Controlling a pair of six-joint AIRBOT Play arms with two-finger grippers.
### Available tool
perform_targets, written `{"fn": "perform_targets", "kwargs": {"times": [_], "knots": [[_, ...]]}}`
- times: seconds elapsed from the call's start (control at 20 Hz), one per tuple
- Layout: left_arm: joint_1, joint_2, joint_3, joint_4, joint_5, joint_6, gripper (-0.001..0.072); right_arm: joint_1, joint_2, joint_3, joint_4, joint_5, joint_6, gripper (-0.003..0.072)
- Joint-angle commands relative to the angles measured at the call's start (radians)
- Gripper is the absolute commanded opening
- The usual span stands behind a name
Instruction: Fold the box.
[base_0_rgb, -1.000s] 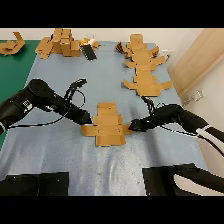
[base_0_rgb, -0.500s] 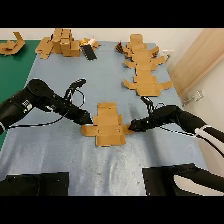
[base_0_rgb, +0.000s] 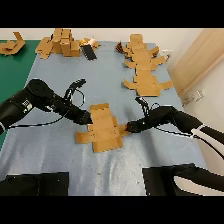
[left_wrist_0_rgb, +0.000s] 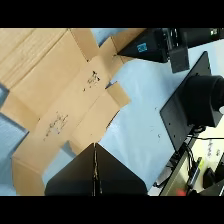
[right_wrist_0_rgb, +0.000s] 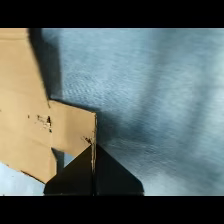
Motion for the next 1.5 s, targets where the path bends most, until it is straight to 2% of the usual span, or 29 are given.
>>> {"fn": "perform_targets", "kwargs": {"times": [0.0, 0.05, 0.15, 0.2, 0.35, 0.5, 0.6, 0.75, 1.1, 1.35, 1.45], "knots": [[0.001, 0.0, -0.005, 0.002, 0.014, -0.032, 0.0013, 0.053, 0.042, -0.002, 0.06, 0.019, -0.048, 0.0003], [0.004, 0.0, -0.019, 0.002, 0.028, -0.032, 0.0016, 0.082, 0.071, -0.012, 0.06, 0.027, -0.05, 0.0002], [0.023, 0.0, -0.056, 0.009, 0.037, -0.035, 0.0494, 0.14, 0.14, -0.065, 0.06, 0.084, -0.048, 0.0002], [0.042, 0.0, -0.073, 0.008, 0.042, -0.035, 0.0471, 0.163, 0.177, -0.1, 0.061, 0.121, -0.042, 0.0002], [0.105, 0.0, -0.089, 0.027, 0.042, -0.005, 0.0471, 0.213, 0.305, -0.214, 0.063, 0.221, -0.015, 0.0002], [0.185, -0.001, -0.089, 0.032, 0.051, 0.02, 0.0471, 0.218, 0.392, -0.274, 0.058, 0.256, 0.011, 0.0002], [0.224, -0.005, -0.089, 0.03, 0.051, 0.037, 0.0471, 0.218, 0.402, -0.28, 0.058, 0.254, 0.012, 0.0002], [0.229, -0.043, -0.089, 0.016, 0.05, 0.077, 0.0471, 0.218, 0.398, -0.28, 0.05, 0.255, 0.012, 0.0002], [0.229, -0.23, -0.087, -0.169, -0.001, 0.303, 0.0471, 0.218, 0.398, -0.28, 0.044, 0.233, 0.019, 0.0003], [0.229, -0.28, -0.085, -0.3, -0.031, 0.473, 0.0471, 0.218, 0.398, -0.28, 0.034, 0.216, 0.045, 0.0003], [0.229, -0.281, -0.076, -0.306, -0.039, 0.496, 0.0471, 0.218, 0.398, -0.28, 0.032, 0.216, 0.045, 0.0003]]}}
